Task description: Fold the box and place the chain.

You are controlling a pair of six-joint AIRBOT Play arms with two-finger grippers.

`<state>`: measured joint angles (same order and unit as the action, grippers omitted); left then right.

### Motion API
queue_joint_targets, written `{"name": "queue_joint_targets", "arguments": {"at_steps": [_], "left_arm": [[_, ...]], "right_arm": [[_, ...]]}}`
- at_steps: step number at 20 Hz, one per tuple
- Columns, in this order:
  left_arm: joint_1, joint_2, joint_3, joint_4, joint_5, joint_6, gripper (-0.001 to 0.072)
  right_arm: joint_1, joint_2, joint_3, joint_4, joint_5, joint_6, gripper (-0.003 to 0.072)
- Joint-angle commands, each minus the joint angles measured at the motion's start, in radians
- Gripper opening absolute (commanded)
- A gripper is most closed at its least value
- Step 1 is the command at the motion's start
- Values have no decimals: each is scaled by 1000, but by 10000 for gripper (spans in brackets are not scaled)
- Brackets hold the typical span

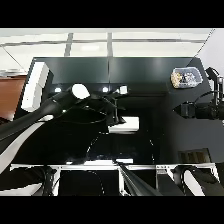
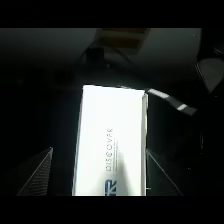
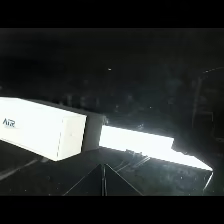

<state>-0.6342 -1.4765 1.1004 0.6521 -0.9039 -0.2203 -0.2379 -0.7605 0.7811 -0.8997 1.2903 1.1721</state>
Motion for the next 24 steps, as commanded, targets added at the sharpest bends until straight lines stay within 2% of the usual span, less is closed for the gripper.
{"name": "queue_joint_targets", "arguments": {"at_steps": [1, 16, 22, 24], "left_arm": [[-30, -83, 53, 35, 0, -86, 715], [-69, -106, 53, 64, -47, -78, 713], [-92, -106, 53, 108, -24, -75, 713], [-114, -106, 53, 173, -12, -51, 713]], "right_arm": [[-2, 2, -3, 1, -12, -7, 14], [-2, 2, -3, 1, -38, -25, 14], [-2, 2, -3, 1, -38, -25, 14], [-2, 2, -3, -2, -39, -24, 14]]}}
